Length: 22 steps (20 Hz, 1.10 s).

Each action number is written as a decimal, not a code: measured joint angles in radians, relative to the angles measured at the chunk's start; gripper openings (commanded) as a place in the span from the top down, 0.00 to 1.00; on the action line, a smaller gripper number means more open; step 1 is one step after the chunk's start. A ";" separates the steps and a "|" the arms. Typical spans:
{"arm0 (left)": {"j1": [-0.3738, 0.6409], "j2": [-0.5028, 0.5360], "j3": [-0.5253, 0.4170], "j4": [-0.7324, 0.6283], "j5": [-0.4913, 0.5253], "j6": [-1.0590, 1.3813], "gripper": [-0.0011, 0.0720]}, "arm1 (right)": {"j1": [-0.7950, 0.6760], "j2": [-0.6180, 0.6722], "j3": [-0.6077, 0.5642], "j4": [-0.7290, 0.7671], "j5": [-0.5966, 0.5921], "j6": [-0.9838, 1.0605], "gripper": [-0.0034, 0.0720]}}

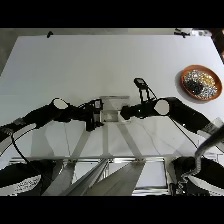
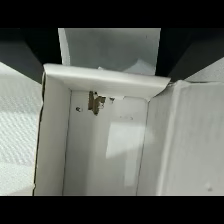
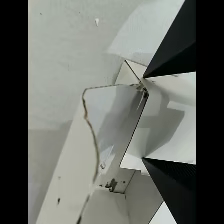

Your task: Fold the box and place the chain.

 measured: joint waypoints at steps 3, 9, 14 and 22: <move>0.000 0.000 0.000 0.000 0.000 0.000 0.64 | 0.024 0.000 0.013 -0.049 -0.001 0.050 0.25; 0.000 0.000 0.000 0.001 0.000 0.004 0.64 | 0.055 0.000 0.021 -0.130 0.021 0.089 0.25; 0.000 0.000 0.000 -0.001 0.001 -0.001 0.64 | 0.058 0.000 0.021 -0.203 0.064 0.128 0.25; 0.000 0.000 0.000 -0.001 0.001 0.000 0.64 | 0.060 -0.048 0.027 -0.219 0.049 0.175 0.28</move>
